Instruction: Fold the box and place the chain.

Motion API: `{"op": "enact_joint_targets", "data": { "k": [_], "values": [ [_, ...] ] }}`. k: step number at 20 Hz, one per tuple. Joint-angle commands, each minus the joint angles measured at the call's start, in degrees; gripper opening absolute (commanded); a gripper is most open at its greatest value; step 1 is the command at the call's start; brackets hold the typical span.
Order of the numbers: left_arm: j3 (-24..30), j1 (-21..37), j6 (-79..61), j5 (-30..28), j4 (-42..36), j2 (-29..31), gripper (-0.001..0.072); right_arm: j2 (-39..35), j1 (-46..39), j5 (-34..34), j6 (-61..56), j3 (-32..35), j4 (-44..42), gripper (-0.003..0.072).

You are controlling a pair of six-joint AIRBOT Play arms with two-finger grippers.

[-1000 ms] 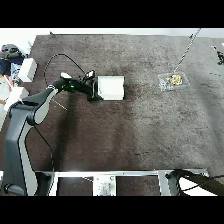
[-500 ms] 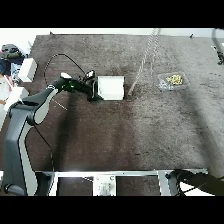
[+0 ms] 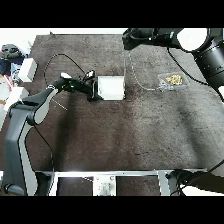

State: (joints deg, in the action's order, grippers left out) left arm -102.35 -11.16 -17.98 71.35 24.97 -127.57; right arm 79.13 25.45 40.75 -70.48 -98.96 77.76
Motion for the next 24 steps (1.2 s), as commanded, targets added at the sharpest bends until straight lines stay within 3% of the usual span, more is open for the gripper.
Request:
{"op": "enact_joint_targets", "data": {
  "k": [1,7,20,24],
  "values": [
    [0.0,0.0,0.0,0.0,0.0,0.0,0.0443,0.5,0.4,-8.4,0.0,-2.9,0.0,0.0011],
    [0.0,0.0,0.0,0.0,0.0,0.0,0.0443,0.5,0.4,-10.5,0.0,-8.8,0.0,0.0011],
    [0.0,0.0,0.0,0.0,0.0,0.0,0.0443,0.5,0.4,-12.5,0.0,-9.0,0.0,0.0011],
    [0.0,0.0,0.0,0.0,0.0,0.0,0.0444,0.8,0.4,-6.3,0.0,-8.5,0.0,0.0011]
  ]
}}
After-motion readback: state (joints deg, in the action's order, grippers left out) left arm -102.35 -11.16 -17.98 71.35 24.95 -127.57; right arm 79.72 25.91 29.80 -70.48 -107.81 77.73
